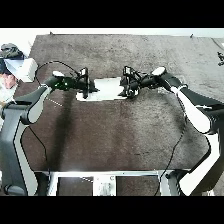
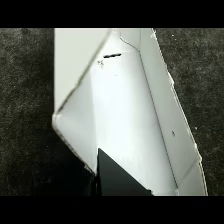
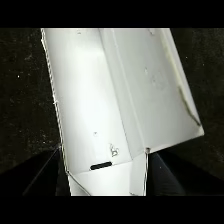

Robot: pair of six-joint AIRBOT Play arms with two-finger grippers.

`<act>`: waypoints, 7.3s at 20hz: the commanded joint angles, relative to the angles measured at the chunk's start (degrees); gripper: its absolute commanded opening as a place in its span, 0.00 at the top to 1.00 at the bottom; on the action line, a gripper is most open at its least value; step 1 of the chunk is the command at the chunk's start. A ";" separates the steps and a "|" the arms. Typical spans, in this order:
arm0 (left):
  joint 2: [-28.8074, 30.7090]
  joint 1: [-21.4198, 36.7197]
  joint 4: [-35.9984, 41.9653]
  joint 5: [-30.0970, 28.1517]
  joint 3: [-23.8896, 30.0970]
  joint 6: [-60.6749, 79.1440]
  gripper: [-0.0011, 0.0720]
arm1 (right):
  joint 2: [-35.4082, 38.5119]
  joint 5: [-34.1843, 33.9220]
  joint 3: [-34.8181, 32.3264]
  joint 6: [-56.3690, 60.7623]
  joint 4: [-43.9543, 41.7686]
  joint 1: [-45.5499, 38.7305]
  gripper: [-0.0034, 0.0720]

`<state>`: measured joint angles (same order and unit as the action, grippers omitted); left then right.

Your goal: Fold the box and place the chain.

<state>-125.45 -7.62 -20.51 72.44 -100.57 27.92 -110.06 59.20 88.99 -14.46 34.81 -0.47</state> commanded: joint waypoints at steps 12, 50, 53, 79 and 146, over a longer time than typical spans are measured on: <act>-0.02 0.04 0.00 -0.04 0.02 0.00 0.97 | -9.84 10.95 11.02 3.78 1.22 -0.55 0.18; -0.02 0.04 0.00 -0.02 0.02 0.00 0.97 | -12.46 8.92 12.31 0.92 3.61 0.39 0.32; -0.02 0.04 0.00 -0.02 0.02 0.00 0.97 | -12.46 8.87 12.31 0.96 3.56 0.39 0.48; -0.02 0.04 0.00 -0.04 0.02 0.00 0.97 | -12.44 7.65 12.31 0.98 3.54 0.37 0.60; 9.57 -3.61 -9.46 -12.33 -0.94 -30.45 0.97 | -12.44 7.63 12.31 0.98 3.56 0.37 0.60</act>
<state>-117.84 -11.70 -30.39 58.48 -101.01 -3.29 -122.50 66.85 101.25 -13.52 38.37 -0.16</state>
